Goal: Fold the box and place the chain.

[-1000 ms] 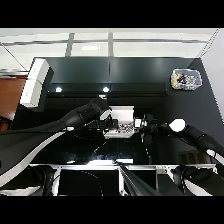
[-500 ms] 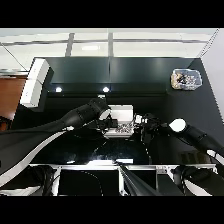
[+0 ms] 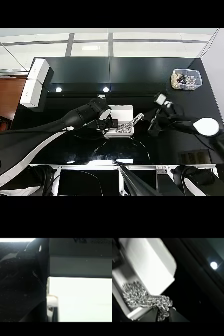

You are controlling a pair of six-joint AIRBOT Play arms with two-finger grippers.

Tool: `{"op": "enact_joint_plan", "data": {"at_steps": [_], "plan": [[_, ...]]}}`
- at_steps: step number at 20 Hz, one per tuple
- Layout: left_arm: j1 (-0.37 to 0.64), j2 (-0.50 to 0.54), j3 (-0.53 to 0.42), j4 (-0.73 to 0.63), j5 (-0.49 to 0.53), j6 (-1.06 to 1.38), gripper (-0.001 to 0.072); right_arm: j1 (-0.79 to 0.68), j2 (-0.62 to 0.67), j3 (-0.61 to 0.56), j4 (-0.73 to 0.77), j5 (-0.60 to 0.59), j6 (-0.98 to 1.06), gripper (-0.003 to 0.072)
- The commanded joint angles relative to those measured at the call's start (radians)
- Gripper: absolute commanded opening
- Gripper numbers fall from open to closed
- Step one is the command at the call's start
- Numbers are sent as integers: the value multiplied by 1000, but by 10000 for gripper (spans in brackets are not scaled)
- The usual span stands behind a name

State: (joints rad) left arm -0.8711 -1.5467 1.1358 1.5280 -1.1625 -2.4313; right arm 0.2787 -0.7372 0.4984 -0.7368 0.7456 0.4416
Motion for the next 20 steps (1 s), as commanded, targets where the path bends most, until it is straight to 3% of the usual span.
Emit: {"op": "enact_joint_plan", "data": {"at_steps": [1, 4, 8, 9, 10, 12, 20], "plan": [[0, 0, 0, 0, 3, 0, 33, -19, 110, 52, 107, 76, 143, 10], [0, 0, 0, 0, 2, 1, 33, 45, 54, 52, 303, 82, 145, 10], [0, 0, 0, 0, 1, 0, 33, 145, -93, 52, 288, 30, 192, 20], [0, 0, 0, 0, 1, 1, 33, 145, -109, 52, 263, 32, 203, 117], [0, 0, 0, 0, 1, 0, 33, 139, -107, 52, 219, 27, 220, 269], [0, 0, 0, 0, 2, 0, 33, 90, -82, 52, 158, 68, 222, 385], [3, 0, 2, -30, 10, 55, 35, -208, 66, 68, 89, 204, 222, 384]]}}
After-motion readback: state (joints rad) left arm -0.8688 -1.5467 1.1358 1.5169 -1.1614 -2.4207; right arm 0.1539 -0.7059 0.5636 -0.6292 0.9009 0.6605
